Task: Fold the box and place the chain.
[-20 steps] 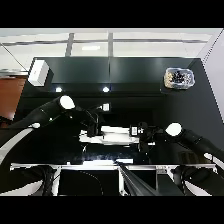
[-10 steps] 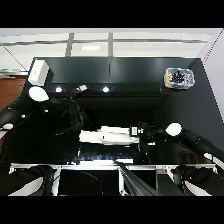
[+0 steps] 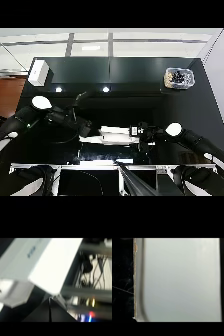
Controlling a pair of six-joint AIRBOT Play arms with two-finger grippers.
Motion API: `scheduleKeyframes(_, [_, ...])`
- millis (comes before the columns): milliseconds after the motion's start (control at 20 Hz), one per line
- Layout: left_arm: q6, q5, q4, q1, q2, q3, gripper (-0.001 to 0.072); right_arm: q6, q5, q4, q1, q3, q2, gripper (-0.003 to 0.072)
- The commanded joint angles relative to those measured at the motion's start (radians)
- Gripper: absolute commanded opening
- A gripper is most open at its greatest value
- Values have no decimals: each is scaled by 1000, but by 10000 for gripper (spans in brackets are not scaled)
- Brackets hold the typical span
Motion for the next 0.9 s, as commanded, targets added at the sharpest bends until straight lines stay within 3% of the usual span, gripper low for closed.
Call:
scheduleKeyframes(0, [45, 312, -156, -55, -1, -20, 25, 0, 1, 0, 1, 0, -1, 466])
scheduleKeyframes(100, [59, 467, -150, -72, -2, -20, 26, 0, 1, 0, 1, 0, -1, 466])
scheduleKeyframes(200, [97, 552, -145, -90, -7, -20, 26, 0, 1, 0, 1, 0, -1, 466])
scheduleKeyframes(550, [131, 506, 56, -195, -109, -20, 26, 0, 0, 0, 1, 0, -1, 466])
scheduleKeyframes(850, [127, 512, 85, -190, -107, -14, 25, 0, 0, 0, 1, 0, -1, 466])
